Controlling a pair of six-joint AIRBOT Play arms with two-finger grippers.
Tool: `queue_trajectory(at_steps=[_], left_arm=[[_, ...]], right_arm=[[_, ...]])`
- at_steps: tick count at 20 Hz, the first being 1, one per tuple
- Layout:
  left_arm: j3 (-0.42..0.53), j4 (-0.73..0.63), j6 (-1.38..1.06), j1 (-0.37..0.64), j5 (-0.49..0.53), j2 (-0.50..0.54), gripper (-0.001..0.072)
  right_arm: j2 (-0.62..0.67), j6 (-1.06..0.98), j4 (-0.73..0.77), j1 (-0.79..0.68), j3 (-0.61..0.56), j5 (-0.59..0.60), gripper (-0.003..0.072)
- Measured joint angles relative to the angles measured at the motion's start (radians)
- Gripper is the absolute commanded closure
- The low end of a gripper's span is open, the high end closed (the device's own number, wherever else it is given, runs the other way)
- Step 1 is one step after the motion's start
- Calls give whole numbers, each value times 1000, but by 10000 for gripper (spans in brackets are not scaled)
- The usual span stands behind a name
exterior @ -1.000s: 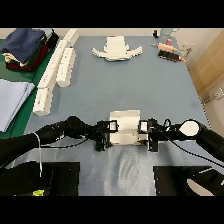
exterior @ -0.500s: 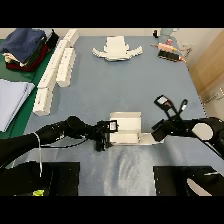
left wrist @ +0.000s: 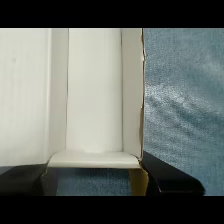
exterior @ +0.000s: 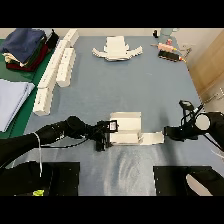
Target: Fold the box.
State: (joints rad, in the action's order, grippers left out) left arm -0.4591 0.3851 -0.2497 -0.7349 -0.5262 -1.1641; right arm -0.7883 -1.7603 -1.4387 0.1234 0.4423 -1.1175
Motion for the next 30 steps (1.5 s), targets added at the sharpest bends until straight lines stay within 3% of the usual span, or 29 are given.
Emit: queue_trajectory(at_steps=[4,10,13,17,19,25,30], left_arm=[[0,0,0,0,0,0,308],[0,0,0,0,0,0,308],[0,0,0,0,0,0,308],[0,0,0,0,0,0,308],[0,0,0,0,0,0,308],[0,0,0,0,0,0,308],[0,0,0,0,0,0,308]], right_arm=[[-64,152,232,-26,-13,18,685],[-86,323,463,-34,-17,2,681],[-88,397,542,-34,-17,-5,440],[-89,479,595,-34,0,-9,428],[-89,502,610,-35,23,-10,159],[-112,526,628,0,51,-27,165],[-144,471,571,139,52,21,192]])
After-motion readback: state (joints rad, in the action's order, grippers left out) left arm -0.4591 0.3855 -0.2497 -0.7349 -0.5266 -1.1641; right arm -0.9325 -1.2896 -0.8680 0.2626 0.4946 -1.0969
